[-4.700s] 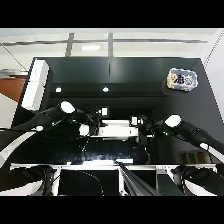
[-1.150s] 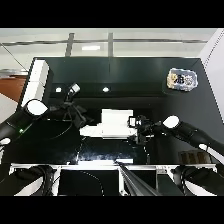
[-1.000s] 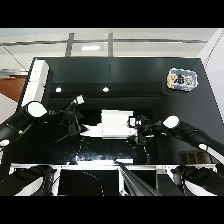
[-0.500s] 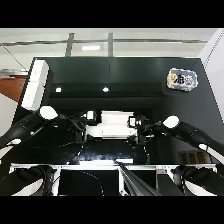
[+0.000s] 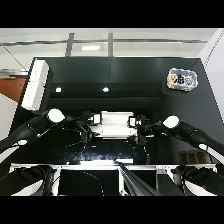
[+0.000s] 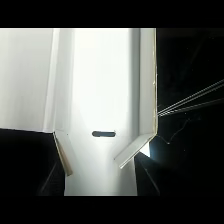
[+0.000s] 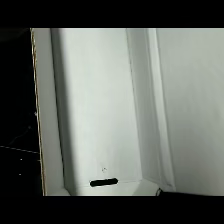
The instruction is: Fold the box and place the chain.
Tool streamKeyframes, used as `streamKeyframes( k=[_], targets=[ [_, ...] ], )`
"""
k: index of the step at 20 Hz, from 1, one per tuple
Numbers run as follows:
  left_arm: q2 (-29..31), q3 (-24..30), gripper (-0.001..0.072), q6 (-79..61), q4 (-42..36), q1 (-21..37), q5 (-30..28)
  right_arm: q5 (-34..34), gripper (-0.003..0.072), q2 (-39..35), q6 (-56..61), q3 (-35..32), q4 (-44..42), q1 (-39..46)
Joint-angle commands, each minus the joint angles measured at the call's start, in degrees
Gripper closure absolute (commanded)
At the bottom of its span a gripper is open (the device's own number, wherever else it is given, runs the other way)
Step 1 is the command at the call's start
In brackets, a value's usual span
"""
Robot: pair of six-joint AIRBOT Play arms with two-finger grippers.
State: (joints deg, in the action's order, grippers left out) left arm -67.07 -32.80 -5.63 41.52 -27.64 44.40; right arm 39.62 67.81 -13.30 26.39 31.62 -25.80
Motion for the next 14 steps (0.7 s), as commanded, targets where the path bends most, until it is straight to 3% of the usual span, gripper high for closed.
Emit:
streamKeyframes(
  k=[1, 2, 4, 7, 8, 9, 14],
  targets=[
    [-0.09, 0.04, 0.0247, 0.07, -0.37, -0.28, -0.28, 0.02, 0.0218, 0.02, 0.04, 0.02, -0.02, -0.02],
    [-0.09, 0.04, 0.025, 0.04, -1.29, -0.26, -0.33, 0.02, 0.0219, 0.02, 0.02, 0.02, 0.0, -0.02],
    [-0.09, 0.04, 0.038, 0.02, -3.65, -0.31, 0.09, 0.02, 0.0219, 0.02, 0.04, 0.02, 0.0, -0.02],
    [-0.09, 0.04, 0.0383, 0.04, -4.55, -0.31, 1.09, 0.02, 0.0219, 0.02, 0.02, 0.02, -0.02, -0.02],
    [-0.09, 0.04, 0.0497, 0.02, -4.55, -0.28, 1.03, 0.02, 0.0219, 0.02, 0.02, 0.02, 0.0, -0.02],
    [-0.11, 0.04, 0.0551, 0.04, -4.57, -0.28, 1.03, 0.02, 0.0219, 0.02, 0.02, 0.02, 0.0, -0.02],
    [-2.64, 0.04, 0.0551, -0.02, -10.69, -0.31, 1.99, 0.02, 0.0219, 0.02, 0.02, 0.02, 0.0, -0.02]
  ],
)
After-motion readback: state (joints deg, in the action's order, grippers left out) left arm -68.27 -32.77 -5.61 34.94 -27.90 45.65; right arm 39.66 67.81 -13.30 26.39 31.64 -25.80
